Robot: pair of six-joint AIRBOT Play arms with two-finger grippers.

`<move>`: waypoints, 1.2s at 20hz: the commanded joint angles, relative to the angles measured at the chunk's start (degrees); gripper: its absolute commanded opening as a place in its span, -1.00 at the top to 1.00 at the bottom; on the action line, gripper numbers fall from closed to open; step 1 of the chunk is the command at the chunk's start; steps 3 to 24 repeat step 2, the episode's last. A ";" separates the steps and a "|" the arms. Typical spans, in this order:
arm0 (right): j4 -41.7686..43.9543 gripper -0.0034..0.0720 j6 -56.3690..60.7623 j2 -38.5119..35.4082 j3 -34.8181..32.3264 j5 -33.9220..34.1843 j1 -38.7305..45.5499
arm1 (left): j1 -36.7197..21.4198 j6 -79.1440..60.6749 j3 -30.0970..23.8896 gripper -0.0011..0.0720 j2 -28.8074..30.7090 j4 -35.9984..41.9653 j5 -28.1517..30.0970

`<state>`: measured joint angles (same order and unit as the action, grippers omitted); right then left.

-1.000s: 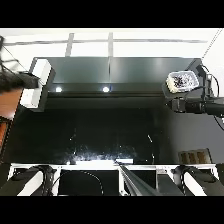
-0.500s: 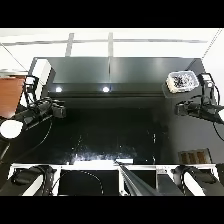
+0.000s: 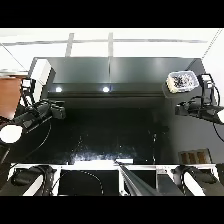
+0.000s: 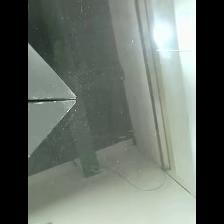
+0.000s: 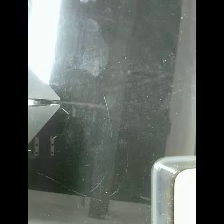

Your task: Fold the box and place the chain.

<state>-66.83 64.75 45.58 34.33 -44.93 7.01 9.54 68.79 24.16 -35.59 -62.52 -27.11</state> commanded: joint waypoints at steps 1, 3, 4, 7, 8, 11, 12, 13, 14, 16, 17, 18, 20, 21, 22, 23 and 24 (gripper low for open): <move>-0.11 0.81 -0.07 -0.07 0.00 0.07 0.02 | 0.02 0.00 -0.07 0.90 0.09 0.02 0.09; -0.11 0.81 -0.07 -0.04 0.00 0.07 0.02 | 0.02 0.00 -0.07 0.90 0.09 0.02 0.09; -0.11 0.81 -0.07 -0.04 0.00 0.07 0.02 | 0.02 0.00 -0.07 0.90 0.09 0.02 0.09; -0.11 0.81 -0.07 -0.04 0.00 0.07 0.02 | 0.02 0.00 -0.07 0.90 0.09 0.02 0.09; -0.11 0.81 -0.07 -0.04 0.00 0.07 0.02 | 0.02 0.00 -0.07 0.90 0.09 0.02 0.09; -0.11 0.81 -0.07 -0.04 0.00 0.07 0.02 | 0.02 0.00 -0.07 0.90 0.09 0.02 0.09; -0.11 0.81 -0.07 -0.04 0.00 0.07 0.02 | 0.02 0.00 -0.07 0.90 0.09 0.02 0.09; -0.11 0.81 -0.07 -0.04 0.00 0.07 0.02 | 0.02 0.00 -0.07 0.90 0.09 0.02 0.09; -0.11 0.81 -0.07 -0.04 0.00 0.07 0.02 | 0.02 0.00 -0.07 0.90 0.09 0.02 0.09; -0.11 0.81 -0.07 -0.04 0.00 0.07 0.02 | 0.02 0.00 -0.07 0.90 0.09 0.02 0.09; -0.11 0.81 -0.07 -0.04 0.00 0.07 0.02 | 0.02 0.00 -0.07 0.90 0.09 0.02 0.09; -0.11 0.81 -0.07 -0.04 0.00 0.07 0.02 | 0.02 0.00 -0.07 0.90 0.09 0.02 0.09; -0.11 0.81 -0.07 -0.04 0.00 0.07 0.02 | 0.02 0.00 -0.07 0.90 0.09 0.02 0.09; -0.11 0.81 -0.07 -0.04 0.00 0.07 0.02 | 0.02 0.00 -0.07 0.90 0.09 0.02 0.09; -0.11 0.81 -0.07 -0.04 0.00 0.07 0.02 | 0.02 0.00 -0.07 0.90 0.09 0.02 0.09; -0.11 0.81 -0.07 -0.04 0.00 0.07 0.02 | 0.02 0.00 -0.07 0.90 0.09 0.02 0.09; -0.11 0.81 -0.07 -0.04 0.00 0.07 0.02 | 0.02 0.00 -0.07 0.90 0.09 0.02 0.09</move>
